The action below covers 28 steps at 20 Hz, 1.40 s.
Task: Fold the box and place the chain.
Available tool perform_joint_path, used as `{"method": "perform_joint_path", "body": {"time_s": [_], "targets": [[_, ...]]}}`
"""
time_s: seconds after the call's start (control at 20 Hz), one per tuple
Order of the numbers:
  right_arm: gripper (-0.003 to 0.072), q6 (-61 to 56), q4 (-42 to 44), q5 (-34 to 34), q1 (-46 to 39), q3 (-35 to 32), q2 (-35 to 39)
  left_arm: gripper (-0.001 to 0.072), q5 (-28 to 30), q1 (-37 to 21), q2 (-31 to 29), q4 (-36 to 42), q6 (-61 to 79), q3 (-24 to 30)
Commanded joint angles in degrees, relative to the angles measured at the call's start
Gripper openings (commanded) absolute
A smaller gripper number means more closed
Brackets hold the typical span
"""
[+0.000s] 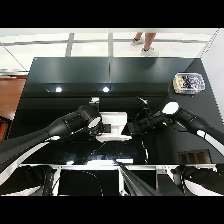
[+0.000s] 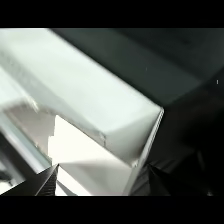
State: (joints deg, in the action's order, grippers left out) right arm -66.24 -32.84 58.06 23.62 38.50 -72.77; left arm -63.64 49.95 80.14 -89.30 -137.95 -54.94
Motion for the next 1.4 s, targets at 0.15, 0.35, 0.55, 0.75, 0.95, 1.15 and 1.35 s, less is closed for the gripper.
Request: {"method": "perform_joint_path", "body": {"time_s": [0.15, 0.35, 0.55, 0.75, 0.95, 1.15, 1.35], "targets": [[0.0629, -12.87, -8.17, -7.82, 5.97, 3.5, -0.02, 0.0022, 0.04, -0.04, 0.04, 0.0, 0.0, 0.0], [0.0628, -13.86, -8.35, -7.91, 5.95, 3.5, -0.02, 0.0022, 0.04, -0.07, 0.04, 0.0, 0.0, 0.0], [0.0549, -17.59, -11.47, -9.03, 5.97, 3.5, -0.02, 0.0022, 0.04, -0.04, 0.04, 0.0, 0.0, 0.0], [0.0549, -23.87, -18.73, -9.07, 8.26, 3.63, -0.02, 0.0022, 0.04, -0.04, 0.04, 0.0, 0.0, 0.0], [0.0548, -30.45, -26.49, -9.16, 12.66, 6.08, -0.26, 0.0022, 0.04, -0.04, 0.04, 0.0, 0.0, 0.0], [0.0538, -43.67, -37.03, -4.48, 16.87, 12.17, -2.01, 0.0022, -0.04, -0.04, 0.04, 0.0, 0.0, 0.0], [0.0478, -51.84, -44.3, 2.54, 20.59, 18.82, -5.7, 0.0022, -0.04, -0.07, 0.04, 0.0, 0.0, 0.0]]}}
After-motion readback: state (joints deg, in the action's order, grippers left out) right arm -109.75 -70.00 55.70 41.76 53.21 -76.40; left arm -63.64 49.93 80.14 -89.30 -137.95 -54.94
